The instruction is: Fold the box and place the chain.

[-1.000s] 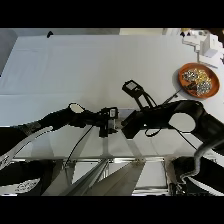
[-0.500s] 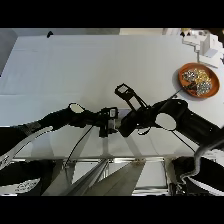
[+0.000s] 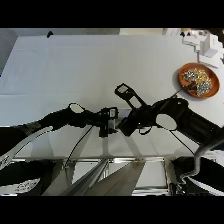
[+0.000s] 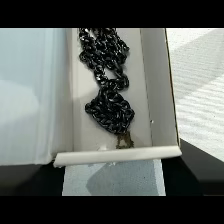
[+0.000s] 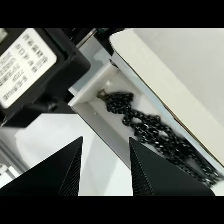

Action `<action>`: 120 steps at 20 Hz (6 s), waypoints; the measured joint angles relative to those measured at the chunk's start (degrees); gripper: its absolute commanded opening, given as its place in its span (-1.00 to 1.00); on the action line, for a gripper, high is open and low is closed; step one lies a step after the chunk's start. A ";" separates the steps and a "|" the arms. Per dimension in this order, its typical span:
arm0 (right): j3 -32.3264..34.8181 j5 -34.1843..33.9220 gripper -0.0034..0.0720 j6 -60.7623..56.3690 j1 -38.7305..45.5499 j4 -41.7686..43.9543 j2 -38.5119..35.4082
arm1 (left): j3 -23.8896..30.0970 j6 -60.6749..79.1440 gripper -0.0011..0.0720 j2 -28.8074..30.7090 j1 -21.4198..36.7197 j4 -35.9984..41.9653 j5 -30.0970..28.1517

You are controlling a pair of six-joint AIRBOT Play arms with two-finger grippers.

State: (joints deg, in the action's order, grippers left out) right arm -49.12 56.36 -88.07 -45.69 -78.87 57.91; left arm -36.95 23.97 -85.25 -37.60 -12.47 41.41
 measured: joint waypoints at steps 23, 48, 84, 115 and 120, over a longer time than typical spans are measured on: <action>1.51 7.23 -0.21 0.48 29.94 -8.83 12.66 | 0.00 0.00 -0.59 0.00 0.00 0.00 0.00; 1.79 4.35 -0.81 -2.16 26.45 -4.96 20.81 | 0.00 0.00 -0.59 0.02 0.02 -0.02 0.07; 2.82 15.47 -0.86 7.10 26.36 11.13 -18.80 | 0.00 0.00 -0.59 0.00 0.00 0.02 0.00; 2.29 8.66 -0.83 23.71 23.23 9.07 -3.74 | 0.00 0.02 -0.59 0.00 0.00 0.02 0.02; 3.37 11.10 -0.74 44.28 35.08 10.71 -2.99 | 0.00 0.00 -0.59 0.00 0.00 0.02 0.02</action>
State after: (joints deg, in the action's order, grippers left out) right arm -45.76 67.46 -43.79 -10.61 -68.16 54.92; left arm -36.95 23.97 -85.25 -37.60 -12.45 41.43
